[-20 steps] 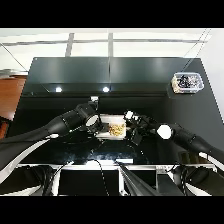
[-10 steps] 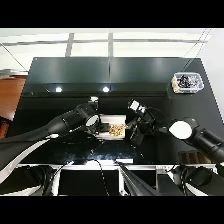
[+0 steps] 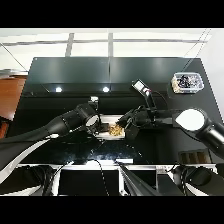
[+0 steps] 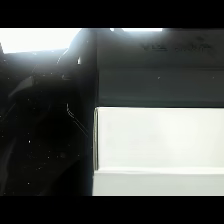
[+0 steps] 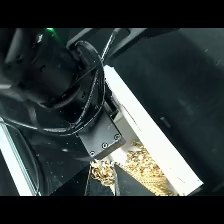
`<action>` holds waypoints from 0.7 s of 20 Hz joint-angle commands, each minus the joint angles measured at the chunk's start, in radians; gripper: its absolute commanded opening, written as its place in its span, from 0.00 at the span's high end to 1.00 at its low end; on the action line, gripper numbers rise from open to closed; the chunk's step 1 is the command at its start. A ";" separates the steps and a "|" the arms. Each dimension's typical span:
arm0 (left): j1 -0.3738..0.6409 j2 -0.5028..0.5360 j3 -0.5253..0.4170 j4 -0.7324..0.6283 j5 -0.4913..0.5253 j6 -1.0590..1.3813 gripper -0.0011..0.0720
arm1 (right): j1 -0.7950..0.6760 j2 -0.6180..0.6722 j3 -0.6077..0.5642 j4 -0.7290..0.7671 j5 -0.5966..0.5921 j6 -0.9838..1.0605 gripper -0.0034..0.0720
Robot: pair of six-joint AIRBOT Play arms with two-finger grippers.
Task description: Fold the box and place the chain.
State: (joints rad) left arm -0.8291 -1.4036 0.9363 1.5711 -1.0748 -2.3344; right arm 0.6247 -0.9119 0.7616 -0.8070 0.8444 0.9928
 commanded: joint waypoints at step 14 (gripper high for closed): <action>0.000 0.000 0.001 0.002 0.013 0.000 0.94 | -0.378 0.031 0.009 -0.135 0.438 0.103 0.01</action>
